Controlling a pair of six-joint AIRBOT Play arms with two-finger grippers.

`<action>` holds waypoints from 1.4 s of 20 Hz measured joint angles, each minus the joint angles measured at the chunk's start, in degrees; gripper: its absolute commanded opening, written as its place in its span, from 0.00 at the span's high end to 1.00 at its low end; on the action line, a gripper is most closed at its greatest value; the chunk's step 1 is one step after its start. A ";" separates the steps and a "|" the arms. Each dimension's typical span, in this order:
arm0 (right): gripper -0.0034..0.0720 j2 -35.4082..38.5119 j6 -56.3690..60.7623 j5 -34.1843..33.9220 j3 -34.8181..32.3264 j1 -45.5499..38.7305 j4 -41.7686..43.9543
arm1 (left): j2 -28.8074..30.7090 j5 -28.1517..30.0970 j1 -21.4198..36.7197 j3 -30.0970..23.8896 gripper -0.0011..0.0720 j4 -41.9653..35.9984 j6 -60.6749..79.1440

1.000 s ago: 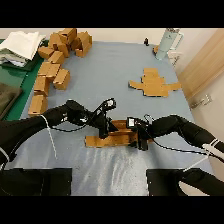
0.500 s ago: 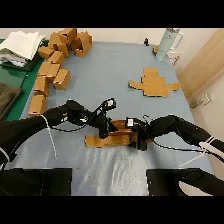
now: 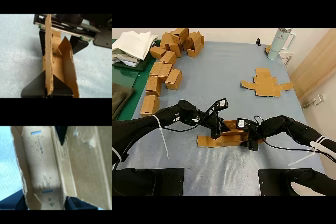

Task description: Fold the box.

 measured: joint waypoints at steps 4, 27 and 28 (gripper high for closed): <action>0.20 -0.68 -0.11 -0.11 0.00 0.04 -0.02 | 0.00 0.00 0.00 0.00 0.97 -0.02 0.00; 0.20 -1.16 0.04 -0.35 0.00 0.04 -0.20 | 0.00 0.04 0.00 0.00 0.97 -0.04 0.00; 0.20 -1.22 0.04 -0.35 0.00 0.04 -0.20 | 0.00 0.09 0.00 0.00 0.97 -0.07 0.00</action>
